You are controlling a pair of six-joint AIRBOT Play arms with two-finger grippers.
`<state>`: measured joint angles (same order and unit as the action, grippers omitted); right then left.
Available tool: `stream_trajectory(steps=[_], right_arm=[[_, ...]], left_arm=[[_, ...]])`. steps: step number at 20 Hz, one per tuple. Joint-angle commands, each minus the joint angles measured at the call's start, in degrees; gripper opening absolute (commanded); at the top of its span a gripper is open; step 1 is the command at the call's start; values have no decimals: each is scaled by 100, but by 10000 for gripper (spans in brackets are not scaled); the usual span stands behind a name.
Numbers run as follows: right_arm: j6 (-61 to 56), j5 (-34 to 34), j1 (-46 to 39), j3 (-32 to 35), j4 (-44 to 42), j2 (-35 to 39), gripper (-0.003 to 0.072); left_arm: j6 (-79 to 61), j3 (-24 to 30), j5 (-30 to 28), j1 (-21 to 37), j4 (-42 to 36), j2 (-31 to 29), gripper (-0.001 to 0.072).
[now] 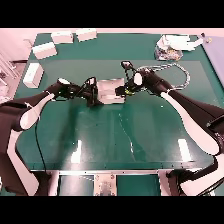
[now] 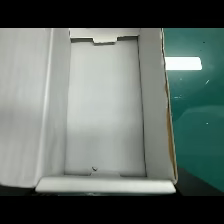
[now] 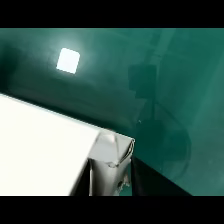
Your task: Fold the box and place the chain.
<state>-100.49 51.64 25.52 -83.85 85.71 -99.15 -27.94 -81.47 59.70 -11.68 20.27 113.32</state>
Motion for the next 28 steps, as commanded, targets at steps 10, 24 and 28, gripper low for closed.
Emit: stream_trajectory(steps=[10,24,28], right_arm=[[-131,52,221,13,-144,-199,16],[-372,-107,66,9,76,-9,400],[-413,-105,35,11,291,-9,526]], left_arm=[[4,0,61,9,-13,-4,249],[4,0,98,9,-13,-4,249],[4,0,101,9,-13,-4,250]])
